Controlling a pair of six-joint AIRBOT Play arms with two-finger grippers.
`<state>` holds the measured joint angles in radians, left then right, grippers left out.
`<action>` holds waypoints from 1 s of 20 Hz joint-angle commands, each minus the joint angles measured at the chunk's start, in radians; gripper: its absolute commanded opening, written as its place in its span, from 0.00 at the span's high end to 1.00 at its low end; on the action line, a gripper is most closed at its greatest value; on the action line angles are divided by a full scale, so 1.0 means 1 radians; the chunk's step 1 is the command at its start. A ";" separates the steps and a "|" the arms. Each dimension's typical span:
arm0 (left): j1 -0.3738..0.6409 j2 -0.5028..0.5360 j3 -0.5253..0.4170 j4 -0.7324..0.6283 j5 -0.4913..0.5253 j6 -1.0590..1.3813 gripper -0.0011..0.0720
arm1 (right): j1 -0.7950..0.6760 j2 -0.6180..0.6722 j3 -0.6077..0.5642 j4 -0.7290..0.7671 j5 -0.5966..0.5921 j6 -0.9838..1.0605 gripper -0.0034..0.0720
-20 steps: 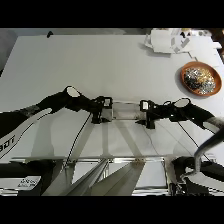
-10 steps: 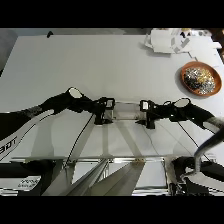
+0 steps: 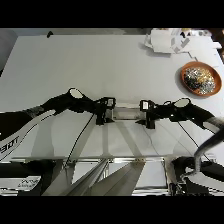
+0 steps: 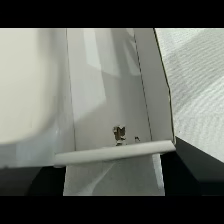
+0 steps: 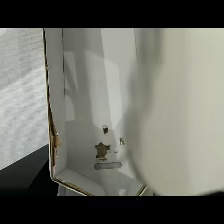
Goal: Fold the box and place the chain.
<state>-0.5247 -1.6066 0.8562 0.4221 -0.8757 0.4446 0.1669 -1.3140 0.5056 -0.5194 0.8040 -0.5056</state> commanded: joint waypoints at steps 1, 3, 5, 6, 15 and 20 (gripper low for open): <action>-0.001 0.000 0.000 -0.003 0.001 -0.003 0.64 | 0.000 0.001 0.000 0.000 0.000 0.000 0.56; -0.001 0.000 0.000 -0.003 0.000 -0.003 0.64 | 0.000 0.001 0.000 0.000 0.000 0.000 0.56; -0.001 0.000 0.000 -0.003 0.000 -0.003 0.64 | 0.000 0.001 0.000 0.000 0.000 0.000 0.56; -0.001 0.000 0.000 -0.003 0.000 -0.003 0.64 | 0.000 0.001 0.000 0.000 0.000 0.000 0.56; -0.001 0.000 0.000 -0.003 0.000 -0.003 0.64 | 0.000 0.001 0.000 0.001 0.000 0.000 0.56; -0.001 0.000 0.000 -0.003 0.000 -0.003 0.64 | 0.000 0.001 0.000 -0.004 0.004 0.019 0.17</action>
